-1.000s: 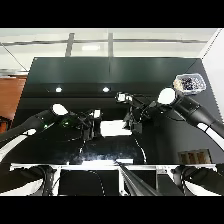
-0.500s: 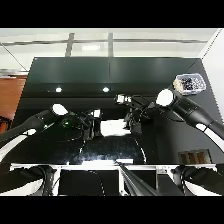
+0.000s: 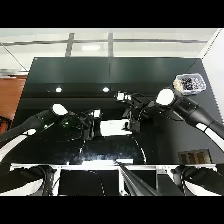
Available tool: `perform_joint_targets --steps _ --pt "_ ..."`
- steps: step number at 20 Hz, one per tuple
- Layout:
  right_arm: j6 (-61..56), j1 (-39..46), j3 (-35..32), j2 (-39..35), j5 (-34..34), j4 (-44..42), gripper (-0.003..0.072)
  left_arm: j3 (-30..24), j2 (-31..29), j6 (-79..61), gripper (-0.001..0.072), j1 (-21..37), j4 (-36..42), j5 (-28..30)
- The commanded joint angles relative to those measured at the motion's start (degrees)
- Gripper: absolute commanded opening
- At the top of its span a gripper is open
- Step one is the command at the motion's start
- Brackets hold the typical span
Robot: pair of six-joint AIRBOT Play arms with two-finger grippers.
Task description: Fold the box and place the chain.
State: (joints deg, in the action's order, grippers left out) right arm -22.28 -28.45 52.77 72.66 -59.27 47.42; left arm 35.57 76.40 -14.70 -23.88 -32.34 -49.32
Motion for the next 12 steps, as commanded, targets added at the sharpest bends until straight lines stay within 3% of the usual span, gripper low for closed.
perform_joint_targets --steps 1,5,6,7,8,9,11,12 --pt "0.4 -0.4 0.0 -0.1 -0.6 1.5 0.072 0.0 0.0 0.0 0.0341 0.0 0.0 0.0" --pt "0.4 -0.7 0.0 0.0 -0.5 3.9 0.072 0.0 0.0 0.0 0.0341 0.0 0.0 0.0" --pt "0.3 -0.7 0.0 0.0 -0.2 3.7 0.0595 0.0 0.0 0.0 0.0341 0.0 0.0 0.0" --pt "0.3 -0.7 0.0 0.0 0.0 3.7 0.0541 0.0 0.0 0.0 0.0341 0.0 0.0 0.0" --pt "0.3 -0.7 0.0 0.0 0.0 3.7 0.054 0.0 0.0 0.0 0.0341 0.0 0.0 0.0" --pt "0.3 -0.7 0.0 0.0 0.0 3.7 0.0457 0.0 0.0 0.0 0.0341 0.0 0.0 0.0" --pt "0.2 -0.7 0.0 0.0 0.2 3.6 0.0449 0.0 0.0 0.0 0.0341 0.0 0.0 0.0" --pt "0.2 -0.7 0.0 -0.1 0.2 3.5 0.041 0.0 0.0 0.0 0.0341 0.0 0.0 0.0"
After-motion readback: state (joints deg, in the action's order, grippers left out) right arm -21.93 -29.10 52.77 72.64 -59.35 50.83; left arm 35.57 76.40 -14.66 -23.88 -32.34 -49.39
